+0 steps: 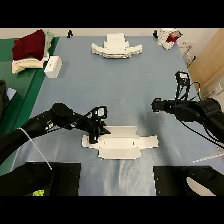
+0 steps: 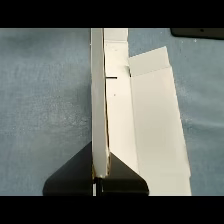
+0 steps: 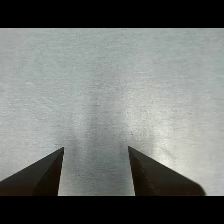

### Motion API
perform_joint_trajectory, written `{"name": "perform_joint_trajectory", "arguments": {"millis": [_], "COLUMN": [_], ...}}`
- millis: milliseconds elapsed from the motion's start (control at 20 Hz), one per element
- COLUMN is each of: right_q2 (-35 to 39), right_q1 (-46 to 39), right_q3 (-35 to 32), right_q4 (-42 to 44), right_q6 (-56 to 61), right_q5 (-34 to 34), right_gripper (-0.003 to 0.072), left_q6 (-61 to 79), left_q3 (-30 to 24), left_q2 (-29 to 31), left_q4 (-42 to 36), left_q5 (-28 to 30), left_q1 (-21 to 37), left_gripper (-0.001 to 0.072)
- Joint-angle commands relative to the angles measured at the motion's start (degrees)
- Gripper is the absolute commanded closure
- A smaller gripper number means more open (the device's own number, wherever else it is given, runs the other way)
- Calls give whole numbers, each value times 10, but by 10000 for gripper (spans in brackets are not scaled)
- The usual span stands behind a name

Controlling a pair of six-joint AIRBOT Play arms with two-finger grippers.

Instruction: Fold the box.

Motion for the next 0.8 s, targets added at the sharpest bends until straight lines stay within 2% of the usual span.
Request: {"name": "perform_joint_trajectory", "arguments": {"millis": [0, 250, 450, 500, 650, 750], "right_q2": [0, 0, 0, 0, 0, 0], "right_q1": [0, 0, 0, 0, 0, 0], "right_q3": [0, 0, 0, 0, 0, 0], "right_q4": [8, 23, 50, 60, 104, 158], "right_q6": [0, 0, 0, 0, -25, -77], "right_q5": [-1, -7, -48, -61, -96, -125], "right_gripper": [77, 77, 79, 112, 471, 655], "left_q6": [0, 0, 0, 0, 0, -1], "left_q3": [-1, 0, 0, 0, 0, 0], "left_q2": [-3, -3, -3, -3, -3, -3], "left_q4": [11, 11, 10, 10, 10, 10], "left_q5": [-10, -22, -9, -9, -9, -10], "left_q1": [-3, -2, -2, -2, -2, -2], "left_gripper": [697, 697, 697, 697, 697, 697]}}
